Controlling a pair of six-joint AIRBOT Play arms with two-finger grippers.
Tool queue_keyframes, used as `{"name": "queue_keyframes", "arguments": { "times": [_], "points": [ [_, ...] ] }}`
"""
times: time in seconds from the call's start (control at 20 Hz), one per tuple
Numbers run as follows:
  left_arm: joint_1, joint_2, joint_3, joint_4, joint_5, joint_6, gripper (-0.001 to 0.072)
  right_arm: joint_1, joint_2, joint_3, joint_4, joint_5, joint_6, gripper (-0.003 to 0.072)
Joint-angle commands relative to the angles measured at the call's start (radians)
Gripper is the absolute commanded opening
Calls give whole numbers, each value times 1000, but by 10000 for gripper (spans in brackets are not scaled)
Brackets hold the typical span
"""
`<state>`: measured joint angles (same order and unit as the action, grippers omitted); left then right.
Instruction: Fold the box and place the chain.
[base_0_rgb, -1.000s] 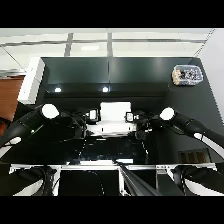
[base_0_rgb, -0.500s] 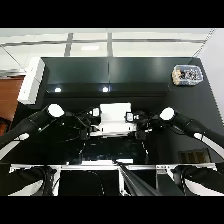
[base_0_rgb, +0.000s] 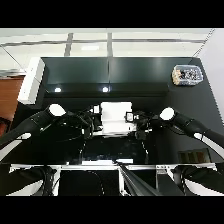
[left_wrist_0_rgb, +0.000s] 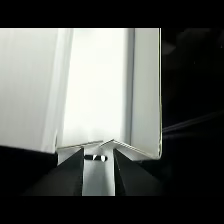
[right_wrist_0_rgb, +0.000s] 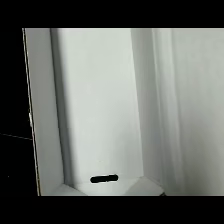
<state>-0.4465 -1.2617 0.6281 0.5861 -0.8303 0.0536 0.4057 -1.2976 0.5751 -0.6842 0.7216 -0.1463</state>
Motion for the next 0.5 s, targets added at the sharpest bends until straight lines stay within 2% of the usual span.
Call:
{"name": "queue_keyframes", "arguments": {
  "times": [0.0, 0.2, 0.25, 0.3, 0.45],
  "points": [
    [-40, -29, 0, -83, 63, 8, 223, 1, -1, 0, 0, 0, 0, 130],
    [-82, -65, 0, -83, 105, 7, 223, 1, -1, 0, 0, 0, 0, 130],
    [-82, -66, 0, -83, 105, 7, 206, 1, -1, 0, 0, 0, 0, 130],
    [-81, -66, 0, -82, 105, 7, 126, 1, -1, 0, 0, 0, 0, 130],
    [-82, -66, 0, -82, 105, 7, 100, 1, -1, 0, 0, 0, 0, 130]
  ]
}}
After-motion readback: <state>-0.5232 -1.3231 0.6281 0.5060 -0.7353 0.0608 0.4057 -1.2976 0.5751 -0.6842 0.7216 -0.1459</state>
